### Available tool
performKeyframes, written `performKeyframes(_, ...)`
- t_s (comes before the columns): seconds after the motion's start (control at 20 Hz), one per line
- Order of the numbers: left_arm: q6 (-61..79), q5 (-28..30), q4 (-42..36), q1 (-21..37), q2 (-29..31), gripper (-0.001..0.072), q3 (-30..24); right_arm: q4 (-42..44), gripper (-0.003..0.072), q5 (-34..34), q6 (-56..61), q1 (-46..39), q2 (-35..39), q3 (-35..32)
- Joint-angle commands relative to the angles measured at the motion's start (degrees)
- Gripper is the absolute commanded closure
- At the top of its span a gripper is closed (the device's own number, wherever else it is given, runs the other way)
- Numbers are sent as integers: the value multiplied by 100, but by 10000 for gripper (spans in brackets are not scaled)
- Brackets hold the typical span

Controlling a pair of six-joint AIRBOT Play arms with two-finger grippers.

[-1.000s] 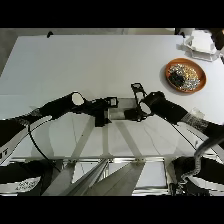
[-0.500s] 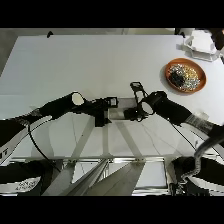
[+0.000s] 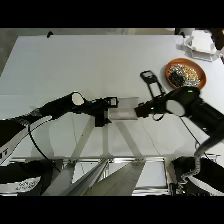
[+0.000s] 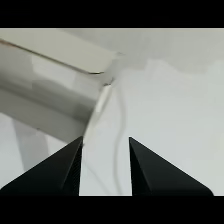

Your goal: Fold the box and place the chain.

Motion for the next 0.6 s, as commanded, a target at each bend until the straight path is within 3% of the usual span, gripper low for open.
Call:
performKeyframes(0.0,2,0,0,-2,4,437,0,28,415,-717,-525,-1456,481,2)
performKeyframes(0.2,0,0,-2,-2,4,437,0,428,415,-1320,-1270,-3818,-238,192)
performKeyframes(0.3,2,0,-2,-2,4,437,0,728,419,-1403,-1738,-4542,-835,452)
performKeyframes(0.55,2,0,-2,-2,4,437,0,918,417,-1408,-2004,-4951,-2555,1655)
